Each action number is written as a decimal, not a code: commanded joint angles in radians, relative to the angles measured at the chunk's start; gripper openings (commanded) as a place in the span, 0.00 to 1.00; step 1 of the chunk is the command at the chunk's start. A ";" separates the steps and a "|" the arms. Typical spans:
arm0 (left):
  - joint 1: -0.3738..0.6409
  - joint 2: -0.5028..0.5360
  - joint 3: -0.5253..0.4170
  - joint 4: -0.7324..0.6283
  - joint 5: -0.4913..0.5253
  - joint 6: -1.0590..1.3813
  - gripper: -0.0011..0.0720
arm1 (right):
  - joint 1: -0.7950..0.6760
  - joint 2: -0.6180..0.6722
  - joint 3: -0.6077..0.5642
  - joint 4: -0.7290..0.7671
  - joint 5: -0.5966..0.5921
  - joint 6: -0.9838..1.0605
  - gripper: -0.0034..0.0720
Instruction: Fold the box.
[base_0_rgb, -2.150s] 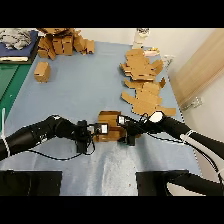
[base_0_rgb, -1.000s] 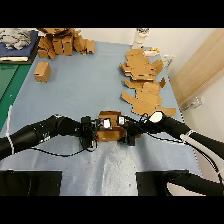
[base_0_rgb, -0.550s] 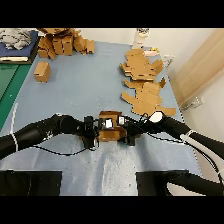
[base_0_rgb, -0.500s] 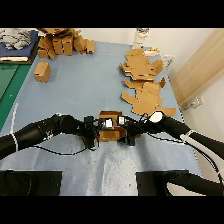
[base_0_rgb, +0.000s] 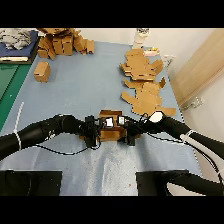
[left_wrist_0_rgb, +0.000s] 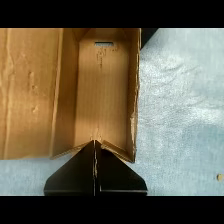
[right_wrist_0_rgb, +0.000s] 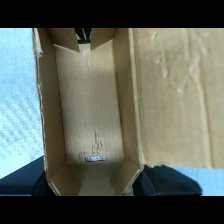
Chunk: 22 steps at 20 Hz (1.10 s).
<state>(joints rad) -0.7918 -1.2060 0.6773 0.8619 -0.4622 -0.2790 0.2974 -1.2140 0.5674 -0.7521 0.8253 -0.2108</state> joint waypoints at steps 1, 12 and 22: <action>0.000 -0.002 0.001 -0.018 0.014 0.002 0.03 | 0.000 0.000 0.000 0.000 0.000 0.000 0.83; 0.000 -0.002 0.001 -0.039 0.007 0.002 0.54 | 0.000 0.000 0.000 0.000 0.000 0.000 0.83; 0.003 0.051 0.001 0.101 -0.019 -0.153 0.03 | 0.000 0.000 0.000 -0.015 0.001 0.000 0.83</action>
<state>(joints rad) -0.7910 -1.1866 0.6773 0.8688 -0.4660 -0.3115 0.2974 -1.2140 0.5674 -0.7586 0.8253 -0.2111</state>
